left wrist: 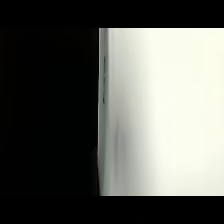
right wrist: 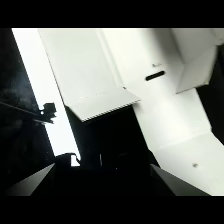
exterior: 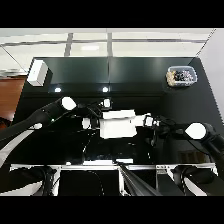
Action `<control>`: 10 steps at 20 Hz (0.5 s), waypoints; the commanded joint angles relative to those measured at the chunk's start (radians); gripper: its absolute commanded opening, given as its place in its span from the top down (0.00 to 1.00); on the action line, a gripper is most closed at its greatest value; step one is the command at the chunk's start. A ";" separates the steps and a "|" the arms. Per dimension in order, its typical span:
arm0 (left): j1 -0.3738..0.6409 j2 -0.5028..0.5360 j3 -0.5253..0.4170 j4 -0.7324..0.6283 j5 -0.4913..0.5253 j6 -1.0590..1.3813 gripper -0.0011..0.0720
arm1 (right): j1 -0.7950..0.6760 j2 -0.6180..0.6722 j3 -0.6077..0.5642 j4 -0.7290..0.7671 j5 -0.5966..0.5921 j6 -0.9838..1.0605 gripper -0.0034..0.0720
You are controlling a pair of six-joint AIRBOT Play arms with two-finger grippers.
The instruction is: Fold the box and place the chain.
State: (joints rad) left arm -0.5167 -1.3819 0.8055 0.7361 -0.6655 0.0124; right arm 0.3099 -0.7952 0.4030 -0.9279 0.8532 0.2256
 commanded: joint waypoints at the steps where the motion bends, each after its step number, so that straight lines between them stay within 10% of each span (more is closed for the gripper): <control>1: -0.007 -0.010 0.000 0.006 -0.002 0.012 0.94 | 0.054 -0.041 -0.015 0.040 -0.072 -0.063 0.07; 10: -0.007 -0.011 0.000 -0.093 -0.074 0.092 0.94 | 0.097 -0.108 -0.015 0.124 -0.133 -0.195 0.07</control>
